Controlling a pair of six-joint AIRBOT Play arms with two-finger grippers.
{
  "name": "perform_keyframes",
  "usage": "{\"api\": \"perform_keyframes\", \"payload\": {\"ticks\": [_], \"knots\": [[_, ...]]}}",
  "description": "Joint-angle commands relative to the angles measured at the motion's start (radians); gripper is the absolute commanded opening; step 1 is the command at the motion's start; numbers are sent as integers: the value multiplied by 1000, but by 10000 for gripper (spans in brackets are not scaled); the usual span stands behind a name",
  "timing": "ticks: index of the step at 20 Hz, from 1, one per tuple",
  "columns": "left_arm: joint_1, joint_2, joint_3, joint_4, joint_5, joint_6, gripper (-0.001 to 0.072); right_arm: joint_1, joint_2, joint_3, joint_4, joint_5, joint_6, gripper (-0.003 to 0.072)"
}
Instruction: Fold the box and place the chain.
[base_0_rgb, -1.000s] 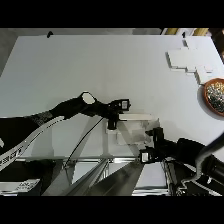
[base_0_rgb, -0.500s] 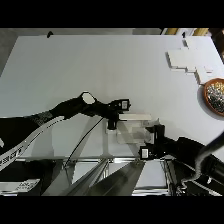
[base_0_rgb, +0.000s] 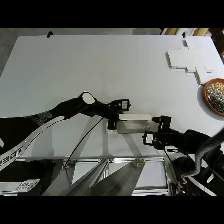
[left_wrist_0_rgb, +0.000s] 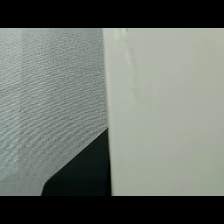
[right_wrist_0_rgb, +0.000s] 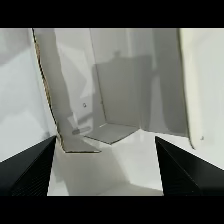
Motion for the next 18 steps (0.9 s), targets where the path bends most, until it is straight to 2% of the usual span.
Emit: {"api": "perform_keyframes", "payload": {"ticks": [1, 5, 10, 14, 18], "knots": [[1, 0, 0, 0, 0, 0, 10, -58, -2, 18, 157, 16, -144, 689], [1, 0, 0, 0, 0, 0, 10, -75, -66, 19, 321, 28, -314, 688], [1, 0, 0, 0, 0, 0, 10, -225, -93, 60, 355, 144, -338, 688], [1, 0, 0, 0, 0, 0, 10, -168, 19, 57, 325, 290, -332, 686], [1, 0, 0, 0, 0, 0, 10, -17, 123, -8, 318, 291, -274, 692]]}}
